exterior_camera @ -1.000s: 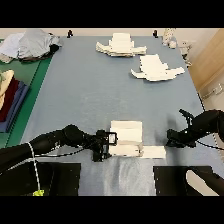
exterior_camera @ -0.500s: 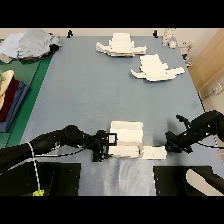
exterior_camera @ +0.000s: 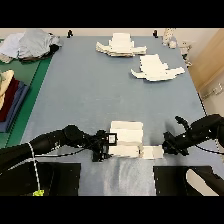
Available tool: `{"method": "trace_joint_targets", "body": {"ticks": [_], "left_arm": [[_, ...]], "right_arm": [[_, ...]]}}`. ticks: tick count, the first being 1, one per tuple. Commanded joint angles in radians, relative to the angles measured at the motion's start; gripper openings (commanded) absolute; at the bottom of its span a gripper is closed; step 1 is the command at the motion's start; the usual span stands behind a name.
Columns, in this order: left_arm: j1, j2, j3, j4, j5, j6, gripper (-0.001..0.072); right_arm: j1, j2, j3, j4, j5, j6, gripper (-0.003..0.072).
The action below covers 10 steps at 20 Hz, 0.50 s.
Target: Fold the box.
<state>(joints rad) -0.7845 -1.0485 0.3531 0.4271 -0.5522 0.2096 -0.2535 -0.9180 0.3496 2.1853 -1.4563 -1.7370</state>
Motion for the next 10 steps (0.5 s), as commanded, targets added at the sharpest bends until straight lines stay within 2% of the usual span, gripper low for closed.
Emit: {"method": "trace_joint_targets", "body": {"ticks": [1, 4, 10], "left_arm": [[0.001, 0.0, 0.001, 0.0, 0.0, 0.0, 0.0473], [0.001, 0.0, 0.001, 0.0, 0.0, 0.0, 0.0474], [0.001, 0.0, 0.001, 0.0, 0.0, 0.0, 0.0474]], "right_arm": [[0.0, 0.043, -0.058, 0.053, 0.058, 0.001, 0.0002], [0.005, 0.045, -0.089, 0.109, 0.125, -0.002, 0.0002], [0.154, 0.047, -0.089, 0.121, 0.188, 0.001, 0.0003]]}}
